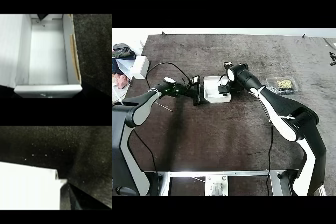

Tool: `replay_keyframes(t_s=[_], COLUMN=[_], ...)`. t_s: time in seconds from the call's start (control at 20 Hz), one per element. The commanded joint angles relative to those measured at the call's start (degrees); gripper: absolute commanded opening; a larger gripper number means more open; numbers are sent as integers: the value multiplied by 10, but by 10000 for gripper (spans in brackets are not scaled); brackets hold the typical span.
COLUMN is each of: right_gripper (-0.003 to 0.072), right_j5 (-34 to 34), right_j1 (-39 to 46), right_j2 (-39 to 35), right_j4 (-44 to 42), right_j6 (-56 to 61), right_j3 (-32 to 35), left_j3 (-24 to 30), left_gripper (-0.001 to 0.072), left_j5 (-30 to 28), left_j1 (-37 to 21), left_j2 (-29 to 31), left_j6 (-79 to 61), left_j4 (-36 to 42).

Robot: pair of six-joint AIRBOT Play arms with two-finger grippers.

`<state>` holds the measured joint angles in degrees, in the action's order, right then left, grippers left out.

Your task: Fold the box and place the chain.

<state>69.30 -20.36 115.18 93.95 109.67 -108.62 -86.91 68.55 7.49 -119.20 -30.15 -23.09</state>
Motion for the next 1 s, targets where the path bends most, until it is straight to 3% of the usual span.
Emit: replay_keyframes(t_s=[0.0,0.15,0.25,0.3,0.4,0.55,0.65,0.85,0.95], right_gripper=[457,456,455,451,245,229,229,229,229], right_j5=[11,48,31,-9,-139,-284,-311,-321,-336], right_j1=[0,0,1,2,3,46,113,243,301], right_j2=[-23,-63,-111,-145,-242,-368,-411,-406,-378], right_j4=[-1,-1,3,11,30,33,32,10,-55], right_j6=[-39,-98,-124,-126,-126,-117,-100,-128,-195], right_j3=[0,7,52,89,203,374,441,454,450], left_j3=[0,0,0,0,0,0,0,0,0], left_gripper=[466,466,466,466,466,466,466,466,466], left_j5=[0,0,0,0,0,0,0,0,-2], left_j1=[0,0,0,0,0,0,0,0,0], left_j2=[0,0,0,0,0,0,0,0,0], left_j6=[1,1,1,1,1,1,1,1,1], left_j4=[0,0,0,0,0,0,0,0,0])
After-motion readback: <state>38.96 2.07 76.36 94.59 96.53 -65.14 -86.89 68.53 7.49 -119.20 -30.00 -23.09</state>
